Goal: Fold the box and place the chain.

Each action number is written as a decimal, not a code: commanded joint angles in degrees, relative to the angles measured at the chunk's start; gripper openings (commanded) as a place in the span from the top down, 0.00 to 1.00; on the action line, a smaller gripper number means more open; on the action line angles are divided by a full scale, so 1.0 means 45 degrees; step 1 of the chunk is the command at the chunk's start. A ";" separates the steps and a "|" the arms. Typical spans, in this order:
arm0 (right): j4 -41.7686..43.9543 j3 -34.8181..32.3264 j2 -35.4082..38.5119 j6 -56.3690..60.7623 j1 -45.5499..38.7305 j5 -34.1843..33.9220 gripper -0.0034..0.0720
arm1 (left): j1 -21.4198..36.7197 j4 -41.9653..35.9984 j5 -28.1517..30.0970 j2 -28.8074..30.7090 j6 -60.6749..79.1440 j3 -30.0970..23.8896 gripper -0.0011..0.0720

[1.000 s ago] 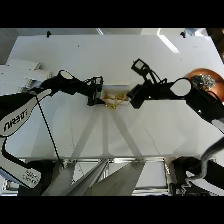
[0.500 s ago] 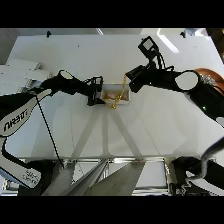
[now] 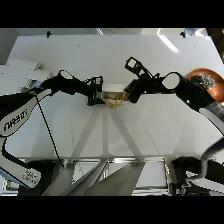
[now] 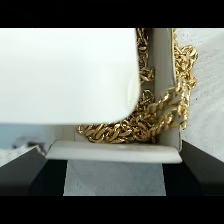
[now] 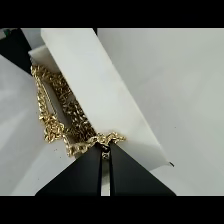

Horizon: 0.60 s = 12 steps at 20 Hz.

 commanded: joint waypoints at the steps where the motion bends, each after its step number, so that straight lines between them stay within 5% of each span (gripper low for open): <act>1: -0.0131 0.0010 -0.0398 -0.0034 0.0005 0.0170 0.94 | 0.0010 0.0000 0.0005 0.0010 0.0024 0.0005 0.58; 9: 0.0515 0.0010 -0.0223 -0.0073 0.0010 0.1054 0.94 | 0.0010 0.0000 0.0005 0.0010 0.0019 0.0005 0.58; 12: -0.0073 0.0010 -0.0325 0.0957 0.0005 0.0126 0.94 | 0.0010 0.0000 0.0005 0.0010 0.0024 0.0005 0.58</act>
